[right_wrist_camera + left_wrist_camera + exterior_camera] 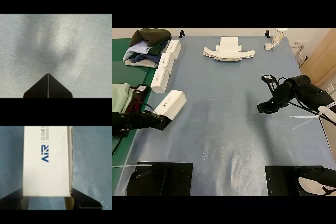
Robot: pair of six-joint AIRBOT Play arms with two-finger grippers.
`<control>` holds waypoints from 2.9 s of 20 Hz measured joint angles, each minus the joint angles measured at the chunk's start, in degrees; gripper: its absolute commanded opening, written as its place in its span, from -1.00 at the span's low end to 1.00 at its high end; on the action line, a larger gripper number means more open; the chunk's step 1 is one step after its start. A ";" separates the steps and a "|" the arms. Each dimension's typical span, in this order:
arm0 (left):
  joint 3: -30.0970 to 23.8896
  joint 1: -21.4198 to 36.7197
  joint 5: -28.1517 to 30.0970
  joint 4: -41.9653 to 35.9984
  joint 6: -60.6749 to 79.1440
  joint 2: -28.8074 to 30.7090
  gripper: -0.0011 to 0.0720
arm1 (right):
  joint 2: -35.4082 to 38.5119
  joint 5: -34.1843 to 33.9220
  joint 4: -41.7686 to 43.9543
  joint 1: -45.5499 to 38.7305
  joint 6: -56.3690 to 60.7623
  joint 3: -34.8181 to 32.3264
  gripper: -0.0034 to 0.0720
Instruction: Fold the box.
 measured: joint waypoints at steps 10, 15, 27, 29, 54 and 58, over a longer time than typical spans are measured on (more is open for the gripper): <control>-0.07 7.78 6.12 1.31 4.48 -11.89 0.39 | 0.00 -0.02 0.02 0.00 -0.02 0.00 -0.89; -0.04 8.26 10.12 1.40 5.44 -18.78 0.39 | -0.02 -0.02 0.04 0.00 -0.02 0.00 -0.89; 7.78 14.12 14.99 -1.55 7.45 -26.80 0.40 | 0.00 0.00 0.02 0.00 -0.02 0.00 -0.89; 9.25 14.21 15.89 -3.10 8.24 -29.64 0.39 | 0.00 -0.02 0.02 -0.02 -0.02 0.00 -0.89; 15.74 5.81 27.23 -9.25 12.68 -44.24 0.39 | 0.00 -0.02 0.04 0.00 0.00 0.00 -0.89; 15.74 5.77 27.26 -9.25 12.66 -44.30 0.40 | 0.00 0.00 0.04 0.00 0.00 0.00 -0.89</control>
